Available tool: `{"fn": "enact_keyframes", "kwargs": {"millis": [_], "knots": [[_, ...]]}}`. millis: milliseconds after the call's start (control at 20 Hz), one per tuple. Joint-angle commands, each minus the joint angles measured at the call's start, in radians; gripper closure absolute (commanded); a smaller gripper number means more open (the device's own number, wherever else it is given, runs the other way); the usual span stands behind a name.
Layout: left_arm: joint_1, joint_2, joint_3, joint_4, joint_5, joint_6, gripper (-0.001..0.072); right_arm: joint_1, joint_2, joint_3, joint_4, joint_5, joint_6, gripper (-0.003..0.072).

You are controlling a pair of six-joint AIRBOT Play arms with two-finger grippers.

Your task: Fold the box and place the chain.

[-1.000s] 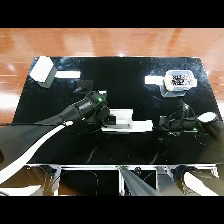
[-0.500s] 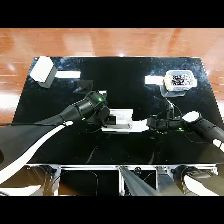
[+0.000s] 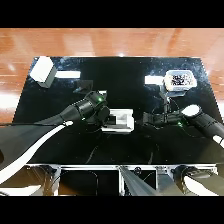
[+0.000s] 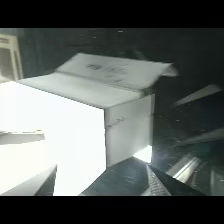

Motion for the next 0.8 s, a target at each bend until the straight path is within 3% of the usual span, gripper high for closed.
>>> {"fn": "enact_keyframes", "kwargs": {"millis": [0, 300, 550, 750], "knots": [[0.0, -0.001, 0.0, 0.0, 0.0, 0.0, 0.069, 0.002, 0.0, 0.013, 0.04, 0.033, -0.005, 0.0009], [0.0, -0.001, 0.0, -0.005, 0.0, 0.0, 0.069, 0.162, -0.001, 0.088, -0.024, -0.044, 0.165, 0.0022], [0.0, -0.001, 0.0, -0.008, 0.001, 0.0, 0.0691, 0.37, -0.001, 0.194, -0.49, -0.117, 0.631, 0.0061], [-0.01, -0.001, 0.0, -0.007, 0.001, 0.0, 0.069, 0.496, -0.011, 0.245, -0.727, -0.128, 0.885, 0.0087]]}}
